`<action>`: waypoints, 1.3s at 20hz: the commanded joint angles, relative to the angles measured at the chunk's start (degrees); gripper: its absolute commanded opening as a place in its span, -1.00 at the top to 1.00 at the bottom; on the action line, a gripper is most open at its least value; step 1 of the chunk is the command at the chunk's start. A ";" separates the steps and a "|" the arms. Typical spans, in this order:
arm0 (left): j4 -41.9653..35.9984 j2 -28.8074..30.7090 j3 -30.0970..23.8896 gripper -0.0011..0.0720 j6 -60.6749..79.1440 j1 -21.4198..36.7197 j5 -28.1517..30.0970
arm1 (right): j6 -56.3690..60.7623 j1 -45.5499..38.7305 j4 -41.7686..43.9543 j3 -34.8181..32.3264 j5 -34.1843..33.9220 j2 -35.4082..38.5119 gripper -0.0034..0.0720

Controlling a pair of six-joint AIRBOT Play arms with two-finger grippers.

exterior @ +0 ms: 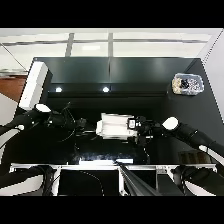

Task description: Fold the box and place the chain.

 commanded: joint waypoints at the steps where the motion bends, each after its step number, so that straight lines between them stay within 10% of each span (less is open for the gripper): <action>1: -1.01 0.15 2.43 -0.80 -1.11 -0.94 -3.06 | 0.02 0.07 0.02 -0.04 0.00 0.02 -0.35; 26: 9.51 3.34 9.14 -0.75 -13.27 -13.92 5.95 | 0.02 0.07 0.02 -0.04 -0.02 0.02 -0.35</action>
